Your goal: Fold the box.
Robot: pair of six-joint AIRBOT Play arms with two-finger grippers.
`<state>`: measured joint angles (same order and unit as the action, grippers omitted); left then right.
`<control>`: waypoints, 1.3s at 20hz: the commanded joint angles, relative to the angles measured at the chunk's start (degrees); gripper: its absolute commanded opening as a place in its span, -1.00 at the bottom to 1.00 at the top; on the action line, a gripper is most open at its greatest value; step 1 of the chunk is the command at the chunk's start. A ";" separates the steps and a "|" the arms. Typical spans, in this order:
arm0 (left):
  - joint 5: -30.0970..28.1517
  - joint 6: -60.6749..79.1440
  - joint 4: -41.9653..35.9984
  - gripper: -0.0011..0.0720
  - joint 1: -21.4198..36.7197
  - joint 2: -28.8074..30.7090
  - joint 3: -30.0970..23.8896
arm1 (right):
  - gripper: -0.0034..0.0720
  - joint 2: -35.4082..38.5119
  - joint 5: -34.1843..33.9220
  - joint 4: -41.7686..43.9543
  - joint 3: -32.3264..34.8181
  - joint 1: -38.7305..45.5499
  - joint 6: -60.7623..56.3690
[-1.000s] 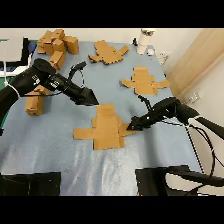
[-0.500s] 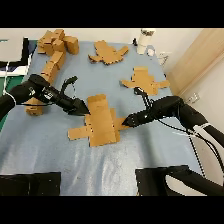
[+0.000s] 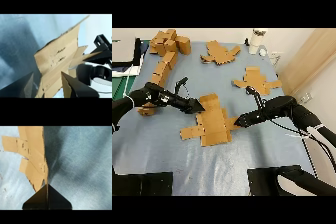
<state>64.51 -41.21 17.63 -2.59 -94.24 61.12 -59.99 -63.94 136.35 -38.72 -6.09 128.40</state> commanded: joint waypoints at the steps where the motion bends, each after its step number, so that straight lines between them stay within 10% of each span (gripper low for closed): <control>1: -0.59 4.81 -5.95 0.46 -0.09 -2.51 -0.04 | -0.90 0.04 -0.17 -0.13 0.00 -0.07 -0.48; 13: 12.70 17.81 -10.38 0.45 -0.66 -2.69 -0.07 | -0.90 -0.42 -0.15 -1.18 0.00 -0.07 -2.21; 15: 13.40 18.34 -10.32 -0.02 -0.66 -2.69 -0.07 | -0.90 -1.38 -0.15 -1.18 0.07 -0.07 -2.49; 23: 13.22 19.34 -9.77 -0.07 -0.68 -2.89 -0.09 | -0.90 -2.84 0.31 -1.11 0.11 -0.09 -2.58; 24: 13.42 19.37 -9.11 -0.46 -0.81 -3.04 -0.11 | -0.90 -2.84 0.52 -1.11 0.11 -0.09 -2.58; 26: 13.46 19.37 -7.89 -0.55 -1.55 -3.39 -0.11 | -0.90 -2.84 0.52 -1.11 0.11 -0.09 -2.58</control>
